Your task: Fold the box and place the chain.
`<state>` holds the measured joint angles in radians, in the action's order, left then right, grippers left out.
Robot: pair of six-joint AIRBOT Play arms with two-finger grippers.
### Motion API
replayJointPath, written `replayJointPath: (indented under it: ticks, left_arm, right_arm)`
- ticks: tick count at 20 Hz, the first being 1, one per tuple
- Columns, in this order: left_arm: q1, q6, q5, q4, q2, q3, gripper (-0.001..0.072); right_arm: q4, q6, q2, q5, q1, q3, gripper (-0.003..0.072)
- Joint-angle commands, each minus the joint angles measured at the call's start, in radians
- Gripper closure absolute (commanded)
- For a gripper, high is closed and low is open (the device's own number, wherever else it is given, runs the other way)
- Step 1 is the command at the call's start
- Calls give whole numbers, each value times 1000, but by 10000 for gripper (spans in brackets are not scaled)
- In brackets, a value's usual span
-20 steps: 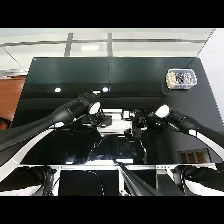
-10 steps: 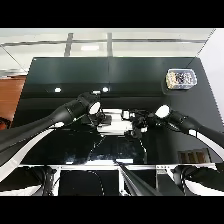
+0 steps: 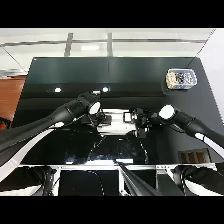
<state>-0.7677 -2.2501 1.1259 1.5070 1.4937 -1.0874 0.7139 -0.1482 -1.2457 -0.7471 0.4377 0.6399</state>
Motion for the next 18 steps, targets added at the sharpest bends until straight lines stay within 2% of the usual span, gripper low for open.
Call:
replayJointPath:
  ticks: [1,2,7,13,18]
  left_arm:
    - [-1,-5,0,0,1,-1,679]
    - [-1,-5,0,0,1,-1,679]
    - [-1,-5,0,-1,1,-1,680]
    - [0,-5,1,-1,1,-1,679]
    - [0,-5,1,-1,1,-1,679]
  right_arm:
    - [19,10,12,-12,0,1,529]
    - [19,10,12,-12,0,1,555]
    - [1,15,11,-18,1,0,555]
    - [-291,13,-50,-10,5,0,554]
    - [-293,14,-78,27,24,0,557]
